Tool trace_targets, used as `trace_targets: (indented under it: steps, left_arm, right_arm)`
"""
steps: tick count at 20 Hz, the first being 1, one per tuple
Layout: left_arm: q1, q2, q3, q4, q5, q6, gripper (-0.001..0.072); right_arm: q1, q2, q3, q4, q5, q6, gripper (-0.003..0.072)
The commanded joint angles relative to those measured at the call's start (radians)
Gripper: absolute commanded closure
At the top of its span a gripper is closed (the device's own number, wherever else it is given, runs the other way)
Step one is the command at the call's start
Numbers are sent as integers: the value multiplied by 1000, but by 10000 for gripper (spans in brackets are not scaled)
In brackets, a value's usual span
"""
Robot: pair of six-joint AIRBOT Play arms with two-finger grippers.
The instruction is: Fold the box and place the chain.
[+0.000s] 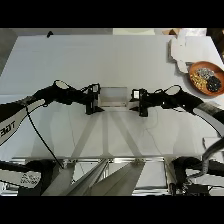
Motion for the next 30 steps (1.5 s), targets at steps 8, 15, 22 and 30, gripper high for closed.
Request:
trace_targets:
  steps: [8, 15, 22, 30]
  left_arm:
    - [1, 1, 0, 0, 0, 0, 429]
    - [1, 1, 0, 0, 0, 0, 429]
    - [1, 1, 0, 0, 0, 0, 429]
    - [1, 1, 0, 0, 0, 0, 429]
  right_arm:
    - [1, 5, 1, 98, 70, -73, 531]
    - [34, 0, 1, 208, -10, -171, 629]
    - [38, -3, 1, 209, -25, -166, 278]
    - [38, 33, 1, 196, 7, -157, 672]
